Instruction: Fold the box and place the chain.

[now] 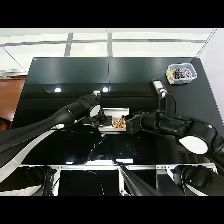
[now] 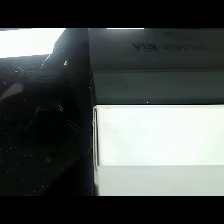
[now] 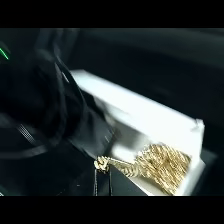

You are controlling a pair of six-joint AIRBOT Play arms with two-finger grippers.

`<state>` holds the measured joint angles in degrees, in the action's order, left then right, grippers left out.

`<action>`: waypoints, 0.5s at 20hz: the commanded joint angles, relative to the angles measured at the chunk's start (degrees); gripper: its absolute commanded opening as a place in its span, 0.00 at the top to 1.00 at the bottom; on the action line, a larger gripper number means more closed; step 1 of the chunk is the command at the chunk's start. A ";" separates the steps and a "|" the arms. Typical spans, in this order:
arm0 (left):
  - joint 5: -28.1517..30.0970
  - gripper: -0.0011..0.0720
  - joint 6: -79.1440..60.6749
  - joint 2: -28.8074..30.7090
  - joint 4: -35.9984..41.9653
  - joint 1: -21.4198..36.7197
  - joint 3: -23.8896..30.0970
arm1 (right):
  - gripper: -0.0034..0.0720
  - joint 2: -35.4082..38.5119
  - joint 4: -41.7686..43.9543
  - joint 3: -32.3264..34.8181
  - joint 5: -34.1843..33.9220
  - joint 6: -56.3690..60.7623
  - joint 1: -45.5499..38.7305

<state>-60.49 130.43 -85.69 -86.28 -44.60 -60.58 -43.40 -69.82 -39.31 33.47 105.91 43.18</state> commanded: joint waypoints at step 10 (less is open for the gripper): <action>0.00 0.94 0.02 0.04 -0.02 0.02 -0.04 | 0.57 -4.15 -3.32 -1.95 9.97 0.13 -10.62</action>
<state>-60.49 130.45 -85.69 -86.26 -44.60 -60.58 -49.25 -69.56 -40.84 37.04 106.04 37.69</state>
